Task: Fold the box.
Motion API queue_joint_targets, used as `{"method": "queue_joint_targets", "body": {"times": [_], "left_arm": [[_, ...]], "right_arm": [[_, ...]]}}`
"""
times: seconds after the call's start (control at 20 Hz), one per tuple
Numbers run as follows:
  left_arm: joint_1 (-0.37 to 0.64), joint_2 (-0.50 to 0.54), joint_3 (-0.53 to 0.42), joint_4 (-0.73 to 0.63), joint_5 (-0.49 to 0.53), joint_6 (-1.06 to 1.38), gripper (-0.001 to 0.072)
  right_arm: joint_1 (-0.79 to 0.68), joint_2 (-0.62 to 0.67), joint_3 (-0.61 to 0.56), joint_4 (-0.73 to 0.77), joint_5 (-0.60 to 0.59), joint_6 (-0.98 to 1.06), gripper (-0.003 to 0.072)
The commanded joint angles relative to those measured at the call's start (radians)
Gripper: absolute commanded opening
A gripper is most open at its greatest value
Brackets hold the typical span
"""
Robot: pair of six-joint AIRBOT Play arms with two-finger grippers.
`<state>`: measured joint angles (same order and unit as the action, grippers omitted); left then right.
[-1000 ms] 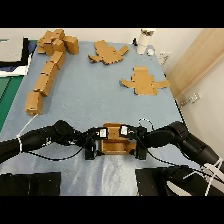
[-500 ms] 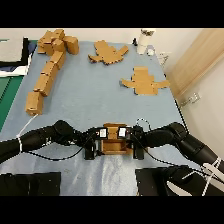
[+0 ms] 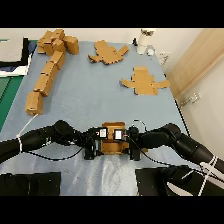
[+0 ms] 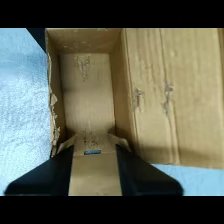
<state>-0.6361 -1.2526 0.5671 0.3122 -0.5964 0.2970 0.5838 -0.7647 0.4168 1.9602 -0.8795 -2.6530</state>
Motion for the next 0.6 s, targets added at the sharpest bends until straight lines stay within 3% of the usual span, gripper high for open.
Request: {"method": "queue_joint_targets", "body": {"times": [0.0,0.05,0.55], "left_arm": [[0.0,0.0,0.001,-0.001,0.0,0.0,0.0523],[0.0,0.0,0.001,-0.001,0.0,0.001,0.0523],[0.0,0.0,0.001,-0.001,0.0,0.001,0.0523]], "right_arm": [[0.011,-0.013,-0.001,0.019,0.006,-0.001,0.0552],[0.011,-0.013,-0.001,0.019,0.006,-0.001,0.0597],[0.01,-0.008,0.003,-0.033,-0.061,0.049,0.0564]]}}
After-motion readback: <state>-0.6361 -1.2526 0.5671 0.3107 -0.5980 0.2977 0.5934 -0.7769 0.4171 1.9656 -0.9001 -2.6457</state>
